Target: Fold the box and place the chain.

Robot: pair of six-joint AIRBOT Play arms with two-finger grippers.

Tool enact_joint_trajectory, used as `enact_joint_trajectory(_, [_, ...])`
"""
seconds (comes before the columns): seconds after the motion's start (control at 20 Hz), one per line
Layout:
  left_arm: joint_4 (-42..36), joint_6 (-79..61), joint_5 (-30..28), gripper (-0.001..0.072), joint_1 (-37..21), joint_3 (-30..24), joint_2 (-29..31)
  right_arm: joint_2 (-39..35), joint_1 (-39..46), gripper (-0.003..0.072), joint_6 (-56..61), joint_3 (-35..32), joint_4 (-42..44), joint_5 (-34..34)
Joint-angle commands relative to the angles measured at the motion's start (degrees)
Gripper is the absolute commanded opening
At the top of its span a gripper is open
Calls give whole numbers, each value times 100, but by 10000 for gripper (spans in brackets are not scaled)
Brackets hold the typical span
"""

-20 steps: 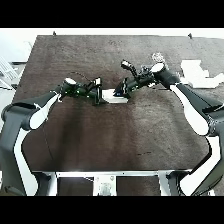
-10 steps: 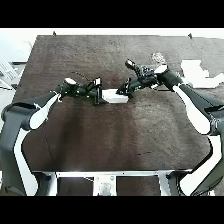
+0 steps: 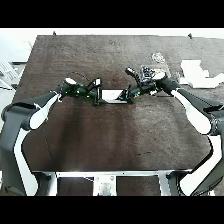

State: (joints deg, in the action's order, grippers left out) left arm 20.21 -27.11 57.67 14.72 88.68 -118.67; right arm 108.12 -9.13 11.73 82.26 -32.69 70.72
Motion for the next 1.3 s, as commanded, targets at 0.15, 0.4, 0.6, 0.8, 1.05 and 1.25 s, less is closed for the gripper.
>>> enact_joint_trajectory(0.15, [-9, 7, -15, 351, -7, 4, -2, -315, 72, 8, -177, -17, 815, 138])
enact_joint_trajectory(0.4, [-7, 7, -15, 351, -7, 4, -2, -935, 234, 8, -166, -9, 981, 131])
enact_joint_trajectory(0.6, [-9, 7, -15, 351, -7, 4, -2, -850, 229, 8, -140, -254, 977, -92])
enact_joint_trajectory(0.8, [-9, 7, -13, 351, -7, 4, -2, -496, 225, 7, -122, -817, 975, -520])
enact_joint_trajectory(1.05, [-9, 7, -15, 351, -7, 4, -2, -258, 225, 7, 313, -907, 815, -732])
enact_joint_trajectory(1.25, [-9, 7, -15, 351, -7, 4, -2, -424, 236, 6, 319, -852, 859, -603])
